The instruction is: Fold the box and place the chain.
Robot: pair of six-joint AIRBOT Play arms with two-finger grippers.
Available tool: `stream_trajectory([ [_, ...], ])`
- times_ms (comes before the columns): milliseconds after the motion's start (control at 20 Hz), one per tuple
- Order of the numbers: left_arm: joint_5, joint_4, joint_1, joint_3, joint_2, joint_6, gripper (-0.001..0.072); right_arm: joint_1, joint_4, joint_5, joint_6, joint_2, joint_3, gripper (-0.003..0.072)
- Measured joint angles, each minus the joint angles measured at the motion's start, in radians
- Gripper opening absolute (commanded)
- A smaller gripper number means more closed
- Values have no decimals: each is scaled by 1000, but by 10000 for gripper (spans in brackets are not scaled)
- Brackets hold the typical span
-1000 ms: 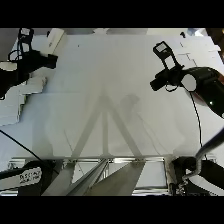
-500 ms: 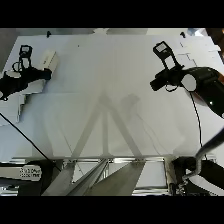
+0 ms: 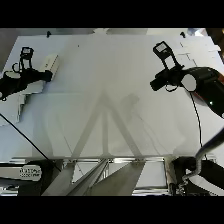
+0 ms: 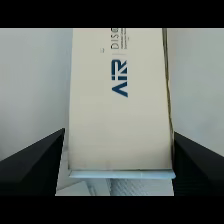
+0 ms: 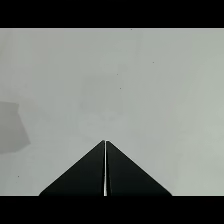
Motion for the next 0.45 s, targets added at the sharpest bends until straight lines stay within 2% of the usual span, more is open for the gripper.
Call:
stream_trajectory([
  [250, -19, 1, 0, 0, 122, 0, 716, 0, 0, 0, 0, 0, 0, 7],
  [450, -26, -10, 0, 0, 260, 0, 716, 0, 0, 0, 0, 0, 0, 7],
])
